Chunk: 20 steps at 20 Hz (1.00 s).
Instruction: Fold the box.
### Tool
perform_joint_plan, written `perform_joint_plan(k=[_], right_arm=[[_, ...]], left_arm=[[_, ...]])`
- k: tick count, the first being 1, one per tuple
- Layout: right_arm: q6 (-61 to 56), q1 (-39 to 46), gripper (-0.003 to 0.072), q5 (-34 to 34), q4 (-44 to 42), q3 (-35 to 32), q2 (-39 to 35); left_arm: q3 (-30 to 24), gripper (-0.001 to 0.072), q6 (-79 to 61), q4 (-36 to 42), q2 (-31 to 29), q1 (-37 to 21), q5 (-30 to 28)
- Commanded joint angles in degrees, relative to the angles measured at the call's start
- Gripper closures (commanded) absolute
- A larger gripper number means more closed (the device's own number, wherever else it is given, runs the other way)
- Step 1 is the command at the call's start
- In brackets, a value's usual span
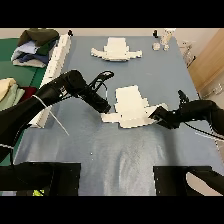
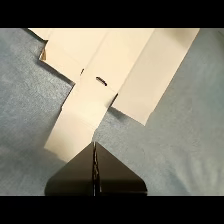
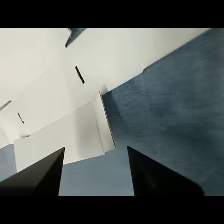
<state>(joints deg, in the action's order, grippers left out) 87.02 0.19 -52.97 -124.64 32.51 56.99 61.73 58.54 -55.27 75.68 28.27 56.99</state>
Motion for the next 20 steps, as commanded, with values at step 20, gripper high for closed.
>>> perform_joint_plan(k=[20], right_arm=[[34.25, 21.11, 0.0226, -29.31, -12.66, 35.15, 41.16]], left_arm=[[0.04, 0.0697, 0.00, -0.02, 0.02, -0.02, -0.02]])
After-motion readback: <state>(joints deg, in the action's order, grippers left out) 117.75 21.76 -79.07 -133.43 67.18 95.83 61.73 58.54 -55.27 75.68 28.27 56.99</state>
